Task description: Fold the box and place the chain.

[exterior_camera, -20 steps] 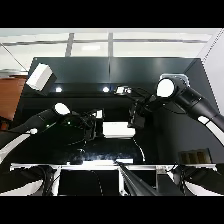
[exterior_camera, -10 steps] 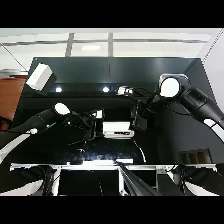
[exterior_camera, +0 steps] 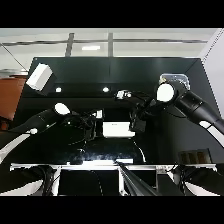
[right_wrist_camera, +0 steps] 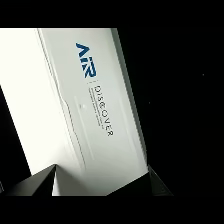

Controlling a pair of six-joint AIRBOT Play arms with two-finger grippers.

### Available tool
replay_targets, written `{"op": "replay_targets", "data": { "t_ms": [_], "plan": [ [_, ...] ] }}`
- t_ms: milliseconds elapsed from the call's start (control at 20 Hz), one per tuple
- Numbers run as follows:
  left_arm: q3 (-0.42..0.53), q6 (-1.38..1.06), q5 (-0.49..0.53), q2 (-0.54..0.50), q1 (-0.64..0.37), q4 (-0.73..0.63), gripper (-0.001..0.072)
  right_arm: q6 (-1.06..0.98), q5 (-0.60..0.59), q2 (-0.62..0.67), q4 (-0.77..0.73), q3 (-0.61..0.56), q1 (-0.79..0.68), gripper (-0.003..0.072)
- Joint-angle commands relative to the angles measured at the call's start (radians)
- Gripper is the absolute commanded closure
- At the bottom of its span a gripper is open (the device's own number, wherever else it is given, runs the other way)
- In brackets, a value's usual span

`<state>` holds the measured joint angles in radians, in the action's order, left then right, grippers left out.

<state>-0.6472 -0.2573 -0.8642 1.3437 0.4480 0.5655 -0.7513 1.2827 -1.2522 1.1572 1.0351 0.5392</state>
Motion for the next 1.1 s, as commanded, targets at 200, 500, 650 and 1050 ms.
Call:
{"op": "replay_targets", "data": {
  "t_ms": [200, 500, 650, 1050],
  "plan": [
    [0.0, 0.0, 0.0, 0.0, 0.0, 0.001, 0.0219, 0.01, -0.031, -0.021, 0.029, -0.003, 0.039, -0.0011],
    [0.0, 0.0, 0.0, 0.0, 0.0, 0.0, 0.0219, 0.057, 0.043, 0.02, 0.03, 0.026, 0.042, -0.0011],
    [0.0, 0.0, 0.0, 0.0, 0.0, 0.0, 0.0219, 0.102, 0.064, 0.036, 0.024, 0.021, 0.042, -0.0011],
    [0.0, 0.0, 0.0, 0.0, 0.0, 0.0, 0.0219, 0.184, -0.036, 0.022, 0.033, -0.039, 0.043, -0.0011]
  ]
}}
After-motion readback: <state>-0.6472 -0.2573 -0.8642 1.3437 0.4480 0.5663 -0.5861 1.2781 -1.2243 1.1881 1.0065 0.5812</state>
